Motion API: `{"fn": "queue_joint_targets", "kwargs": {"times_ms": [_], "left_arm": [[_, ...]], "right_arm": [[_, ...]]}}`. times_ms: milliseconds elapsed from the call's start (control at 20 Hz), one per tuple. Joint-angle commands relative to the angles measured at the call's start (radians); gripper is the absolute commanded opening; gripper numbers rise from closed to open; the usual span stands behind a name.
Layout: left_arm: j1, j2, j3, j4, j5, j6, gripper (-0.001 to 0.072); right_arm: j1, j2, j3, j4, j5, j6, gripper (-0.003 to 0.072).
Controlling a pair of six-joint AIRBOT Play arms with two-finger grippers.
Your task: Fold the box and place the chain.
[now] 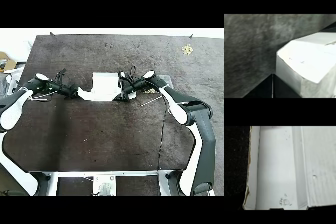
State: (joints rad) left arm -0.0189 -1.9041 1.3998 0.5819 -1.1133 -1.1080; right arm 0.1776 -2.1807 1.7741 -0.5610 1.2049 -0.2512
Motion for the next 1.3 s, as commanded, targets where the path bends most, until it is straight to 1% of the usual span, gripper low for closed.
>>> {"fn": "queue_joint_targets", "kwargs": {"times_ms": [0, 50, 100, 150, 200, 450, 600, 900, 1100, 1250], "left_arm": [[-0.005, 0.000, -0.002, -0.079, -0.005, 0.037, 0.0014], [-0.005, 0.000, -0.002, -0.080, -0.007, 0.037, 0.0016], [-0.005, 0.000, -0.002, -0.083, -0.014, 0.043, 0.0208], [-0.005, 0.000, -0.002, -0.086, -0.026, 0.045, 0.0303], [-0.005, 0.000, -0.002, -0.088, -0.039, 0.060, 0.0276], [-0.032, 0.000, 0.013, -0.084, -0.024, 0.061, 0.0275], [-0.051, 0.002, 0.049, -0.050, -0.024, 0.058, 0.0275], [-0.070, 0.002, 0.114, -0.034, -0.051, 0.024, 0.0276], [-0.094, 0.004, 0.165, 0.039, -0.072, -0.049, 0.0276], [-0.113, 0.004, 0.180, 0.082, -0.076, -0.099, 0.0276]], "right_arm": [[0.000, 0.000, 0.000, 0.000, 0.000, 0.000, 0.0437], [0.000, 0.000, 0.000, 0.000, 0.000, 0.000, 0.0437], [0.000, 0.000, 0.000, 0.000, 0.000, 0.000, 0.0437], [0.000, 0.000, 0.000, 0.000, 0.000, 0.000, 0.0437], [0.000, 0.000, 0.000, 0.000, 0.000, 0.000, 0.0437], [0.000, 0.000, 0.000, 0.000, 0.000, 0.000, 0.0437], [0.000, 0.000, 0.000, 0.000, 0.000, 0.000, 0.0437], [0.000, 0.000, 0.000, 0.000, 0.000, 0.000, 0.0437], [0.000, 0.000, 0.000, 0.000, 0.000, 0.000, 0.0437], [0.000, 0.000, 0.000, 0.000, 0.000, 0.000, 0.0437]]}}
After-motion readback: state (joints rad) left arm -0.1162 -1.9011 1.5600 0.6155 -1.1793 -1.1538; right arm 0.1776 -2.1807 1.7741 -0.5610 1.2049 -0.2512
